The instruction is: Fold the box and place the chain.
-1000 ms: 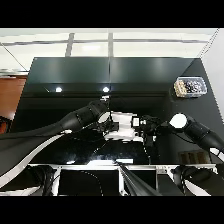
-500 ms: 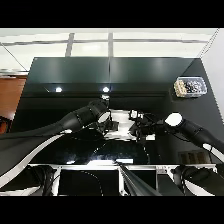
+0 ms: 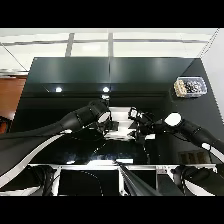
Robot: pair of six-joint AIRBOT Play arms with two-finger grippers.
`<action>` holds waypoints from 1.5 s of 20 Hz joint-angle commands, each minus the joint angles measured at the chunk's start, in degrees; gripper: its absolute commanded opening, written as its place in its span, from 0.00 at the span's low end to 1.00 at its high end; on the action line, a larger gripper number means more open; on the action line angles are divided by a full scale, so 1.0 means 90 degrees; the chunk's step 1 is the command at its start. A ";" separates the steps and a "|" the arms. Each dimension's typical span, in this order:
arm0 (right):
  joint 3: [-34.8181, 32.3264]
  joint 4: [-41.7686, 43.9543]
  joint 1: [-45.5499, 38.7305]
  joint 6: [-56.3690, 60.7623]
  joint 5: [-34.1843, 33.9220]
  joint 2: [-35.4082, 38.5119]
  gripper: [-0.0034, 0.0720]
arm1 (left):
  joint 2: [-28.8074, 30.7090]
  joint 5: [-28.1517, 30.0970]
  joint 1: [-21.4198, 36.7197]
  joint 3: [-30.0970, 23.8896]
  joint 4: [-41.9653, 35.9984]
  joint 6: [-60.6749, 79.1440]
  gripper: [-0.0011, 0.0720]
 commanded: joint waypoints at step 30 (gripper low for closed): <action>-0.0576 0.1513 -0.2684 0.4852 0.3026 0.0291 0.36 | 0.0000 -0.0005 0.0002 0.0005 0.0007 0.0010 0.05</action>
